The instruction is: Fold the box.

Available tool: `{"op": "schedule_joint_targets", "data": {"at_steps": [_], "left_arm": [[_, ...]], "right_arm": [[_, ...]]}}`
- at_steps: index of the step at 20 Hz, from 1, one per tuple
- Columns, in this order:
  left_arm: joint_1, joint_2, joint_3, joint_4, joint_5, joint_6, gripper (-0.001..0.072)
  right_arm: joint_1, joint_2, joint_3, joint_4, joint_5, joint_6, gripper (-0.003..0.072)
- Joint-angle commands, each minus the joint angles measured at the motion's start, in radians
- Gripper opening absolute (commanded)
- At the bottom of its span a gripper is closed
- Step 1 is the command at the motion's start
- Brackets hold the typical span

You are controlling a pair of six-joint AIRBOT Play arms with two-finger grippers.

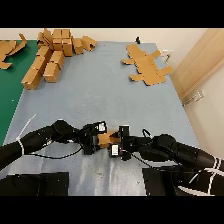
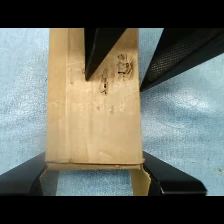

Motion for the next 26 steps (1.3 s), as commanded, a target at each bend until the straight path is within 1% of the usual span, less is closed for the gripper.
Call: {"op": "schedule_joint_targets", "data": {"at_steps": [1, 9, 15, 23, 24, 25, 26], "left_arm": [[0.0, 0.001, 0.001, 0.0, -0.001, 0.0, 0.0613], [0.0, 0.001, 0.001, 0.0, -0.001, 0.0, 0.0613], [0.0, 0.001, 0.001, 0.0, -0.001, 0.0, 0.0613], [0.0, 0.001, 0.001, 0.0, -0.001, 0.0, 0.0613], [0.0, 0.001, 0.001, 0.0, -0.001, 0.0, 0.0613], [0.0, 0.001, 0.001, 0.0, -0.001, 0.0, 0.0613], [0.0, 0.001, 0.001, 0.0, -0.001, 0.0, 0.0613]], "right_arm": [[0.001, -0.011, -0.001, 0.0, 0.022, 0.001, 0.0341], [0.001, -0.01, -0.001, 0.001, 0.01, 0.001, 0.0333], [0.001, 0.064, -0.001, 0.0, -0.006, 0.001, 0.0333], [0.001, 0.072, -0.001, 0.0, -0.003, 0.001, 0.0331], [0.0, 0.072, -0.001, 0.0, -0.003, 0.001, 0.0295], [0.0, 0.072, -0.001, -0.001, 0.0, 0.001, 0.0222], [0.0, 0.072, -0.001, -0.005, 0.008, 0.001, 0.0214]]}}
